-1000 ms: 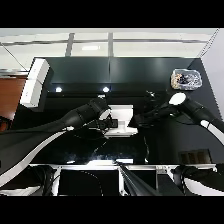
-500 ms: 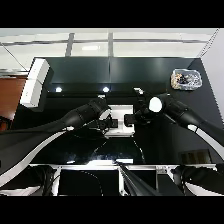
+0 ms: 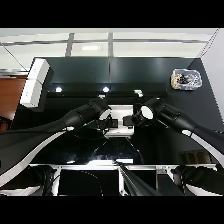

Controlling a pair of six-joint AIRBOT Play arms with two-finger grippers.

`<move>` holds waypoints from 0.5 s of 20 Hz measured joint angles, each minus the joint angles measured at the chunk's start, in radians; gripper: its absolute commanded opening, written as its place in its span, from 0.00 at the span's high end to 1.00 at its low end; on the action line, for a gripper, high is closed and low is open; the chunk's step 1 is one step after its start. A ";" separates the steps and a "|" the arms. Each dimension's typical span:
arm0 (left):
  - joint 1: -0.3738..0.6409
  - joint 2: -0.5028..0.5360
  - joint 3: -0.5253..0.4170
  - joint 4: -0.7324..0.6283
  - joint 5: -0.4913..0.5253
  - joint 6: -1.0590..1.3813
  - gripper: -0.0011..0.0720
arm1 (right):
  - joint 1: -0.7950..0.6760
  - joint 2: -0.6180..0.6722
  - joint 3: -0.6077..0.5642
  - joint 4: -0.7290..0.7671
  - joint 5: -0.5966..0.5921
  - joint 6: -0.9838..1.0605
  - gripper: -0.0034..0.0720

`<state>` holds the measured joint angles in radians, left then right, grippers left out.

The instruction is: Fold the box and place the chain.

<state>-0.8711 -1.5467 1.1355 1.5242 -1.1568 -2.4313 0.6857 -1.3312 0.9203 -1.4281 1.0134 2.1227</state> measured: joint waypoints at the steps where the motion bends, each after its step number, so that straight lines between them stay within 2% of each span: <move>1: 0.000 0.000 0.000 -0.003 0.000 0.000 0.94 | 0.002 -0.005 0.001 -0.003 0.006 0.008 0.46; 7: 0.000 0.000 0.000 -0.012 0.003 0.000 0.94 | 0.007 -0.040 0.001 -0.002 0.031 0.032 0.46; 9: 0.000 0.000 0.000 -0.014 0.004 0.000 0.94 | 0.007 -0.047 0.001 -0.002 0.035 0.036 0.56; 10: 0.000 0.000 0.000 -0.015 0.005 0.000 0.94 | 0.007 -0.048 0.001 0.000 0.035 0.038 0.56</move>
<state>-0.8711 -1.5467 1.1355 1.5089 -1.1519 -2.4310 0.6930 -1.3796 0.9211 -1.4284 1.0485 2.1605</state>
